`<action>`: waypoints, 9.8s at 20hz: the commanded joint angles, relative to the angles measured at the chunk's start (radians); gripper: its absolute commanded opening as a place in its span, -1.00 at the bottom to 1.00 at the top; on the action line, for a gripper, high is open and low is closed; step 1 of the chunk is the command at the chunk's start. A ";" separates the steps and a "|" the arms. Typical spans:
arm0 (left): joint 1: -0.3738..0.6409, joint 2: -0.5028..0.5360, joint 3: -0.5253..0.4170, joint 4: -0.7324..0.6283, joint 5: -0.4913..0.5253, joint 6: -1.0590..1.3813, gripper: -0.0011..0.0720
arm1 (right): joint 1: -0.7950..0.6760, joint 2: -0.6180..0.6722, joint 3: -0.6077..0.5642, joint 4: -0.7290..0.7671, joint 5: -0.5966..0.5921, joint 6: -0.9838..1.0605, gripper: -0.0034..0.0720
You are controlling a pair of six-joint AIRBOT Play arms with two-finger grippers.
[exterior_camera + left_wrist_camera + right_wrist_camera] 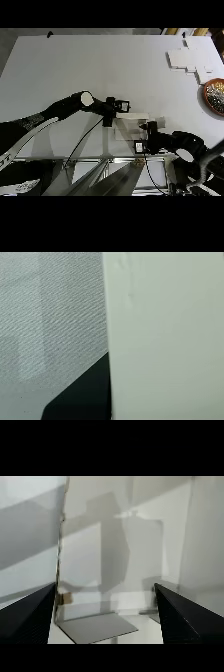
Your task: Fold the box and place the chain.
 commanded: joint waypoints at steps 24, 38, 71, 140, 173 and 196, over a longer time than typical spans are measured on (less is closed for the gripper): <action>-0.001 0.000 0.000 0.000 0.000 0.000 -0.94 | -0.473 -0.122 0.114 0.420 0.151 -0.399 0.91; -0.001 0.000 0.000 0.000 0.000 0.000 -0.94 | -0.639 -0.355 0.136 0.770 0.300 -0.908 0.90; -0.001 0.000 0.000 0.000 0.000 0.000 -0.94 | -0.639 -0.509 0.136 0.819 0.336 -0.979 0.17; -0.094 -0.059 0.090 -0.016 0.356 -0.296 -0.95 | -0.639 -0.509 0.136 0.814 0.333 -0.978 0.17; 0.014 0.077 -0.066 0.197 -0.043 -0.111 0.18 | -0.639 -0.509 0.136 0.814 0.333 -0.978 0.17; -0.076 0.012 -0.066 -0.034 0.024 -0.018 -0.58 | -0.639 -0.509 0.136 0.815 0.333 -0.978 0.17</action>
